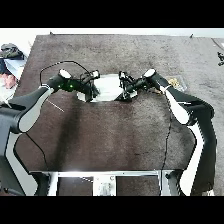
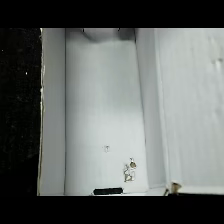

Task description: Fold the box and place the chain.

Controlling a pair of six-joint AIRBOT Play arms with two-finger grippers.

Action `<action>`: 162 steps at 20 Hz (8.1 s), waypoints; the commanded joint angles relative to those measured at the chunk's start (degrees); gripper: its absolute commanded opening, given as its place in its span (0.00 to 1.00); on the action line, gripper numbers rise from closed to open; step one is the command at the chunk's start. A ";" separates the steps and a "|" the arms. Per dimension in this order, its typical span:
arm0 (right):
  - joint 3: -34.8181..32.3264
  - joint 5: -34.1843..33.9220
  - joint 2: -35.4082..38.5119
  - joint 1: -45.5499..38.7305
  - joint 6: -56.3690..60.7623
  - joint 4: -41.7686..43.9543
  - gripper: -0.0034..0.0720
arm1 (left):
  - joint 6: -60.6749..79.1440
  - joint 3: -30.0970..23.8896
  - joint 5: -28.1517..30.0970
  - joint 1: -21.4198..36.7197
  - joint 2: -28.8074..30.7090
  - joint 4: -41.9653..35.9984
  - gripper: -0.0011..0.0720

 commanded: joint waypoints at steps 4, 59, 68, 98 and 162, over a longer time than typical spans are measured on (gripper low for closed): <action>0.00 -0.02 -0.02 0.04 0.00 0.02 0.26 | 0.57 -0.02 0.00 -0.02 -0.26 -1.01 0.85; 0.00 -0.02 -0.02 0.00 0.00 0.02 0.26 | -47.15 -20.55 4.24 11.06 7.54 -21.79 0.03; 0.00 -0.04 -0.02 0.00 0.00 0.02 0.26 | -45.05 -14.49 -4.42 9.90 7.56 -24.98 0.52; 0.00 -0.17 -0.02 0.00 0.00 0.02 0.26 | -97.72 0.52 4.98 -3.87 7.54 19.82 0.52; 0.00 -0.17 -0.02 0.02 0.00 0.02 0.26 | -115.27 27.47 -20.00 -15.37 -2.80 54.29 0.70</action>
